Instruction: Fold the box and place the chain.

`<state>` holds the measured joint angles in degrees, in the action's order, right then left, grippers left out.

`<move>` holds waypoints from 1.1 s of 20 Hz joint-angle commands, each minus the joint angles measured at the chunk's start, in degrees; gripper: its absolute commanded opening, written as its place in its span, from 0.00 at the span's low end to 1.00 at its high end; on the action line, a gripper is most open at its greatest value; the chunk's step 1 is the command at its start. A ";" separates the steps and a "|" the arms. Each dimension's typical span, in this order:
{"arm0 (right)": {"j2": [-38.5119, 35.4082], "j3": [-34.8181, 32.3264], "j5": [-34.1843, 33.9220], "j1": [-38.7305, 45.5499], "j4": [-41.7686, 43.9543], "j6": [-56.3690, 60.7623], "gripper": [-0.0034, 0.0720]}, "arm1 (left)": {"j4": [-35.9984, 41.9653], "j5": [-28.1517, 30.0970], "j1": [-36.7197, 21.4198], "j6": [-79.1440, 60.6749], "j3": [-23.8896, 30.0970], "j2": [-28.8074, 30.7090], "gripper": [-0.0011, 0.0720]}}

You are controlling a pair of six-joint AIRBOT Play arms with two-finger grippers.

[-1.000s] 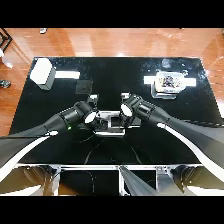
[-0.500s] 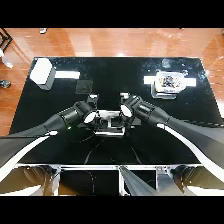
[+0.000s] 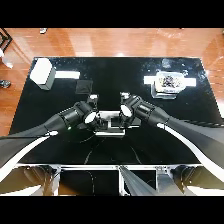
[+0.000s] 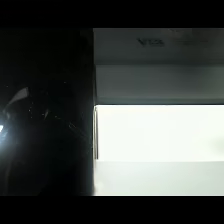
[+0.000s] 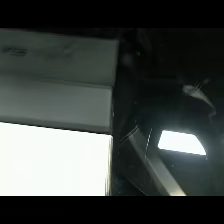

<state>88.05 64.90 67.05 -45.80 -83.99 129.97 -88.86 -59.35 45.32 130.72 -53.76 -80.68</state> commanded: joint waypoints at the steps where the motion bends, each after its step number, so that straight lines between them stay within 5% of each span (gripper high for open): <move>1: -0.07 0.02 -0.17 -0.02 1.51 -2.23 0.08 | -0.42 0.17 0.00 -0.37 0.02 -0.02 0.05; 5: -0.07 0.02 -0.22 -0.02 1.42 -2.21 0.09 | -0.42 0.17 0.00 -0.37 0.02 -0.02 0.05; 7: -0.07 0.04 -0.20 0.00 1.38 -2.23 0.53 | -0.42 0.17 0.00 -0.37 0.02 -0.02 0.05; 8: -0.20 0.04 0.00 0.00 1.33 -2.36 0.61 | -0.42 0.15 0.00 -0.37 0.02 -0.02 0.05; 18: -15.54 1.16 9.07 0.59 1.29 -16.90 0.63 | -0.42 -0.13 0.00 -0.39 0.02 -0.02 0.05; 22: -25.46 1.22 15.04 1.09 -9.75 -17.97 0.63 | -0.46 -0.09 0.00 -0.39 0.02 -0.02 0.05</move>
<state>69.01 66.00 77.38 -45.08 -85.95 113.93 -89.27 -59.44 45.32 130.34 -53.76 -80.68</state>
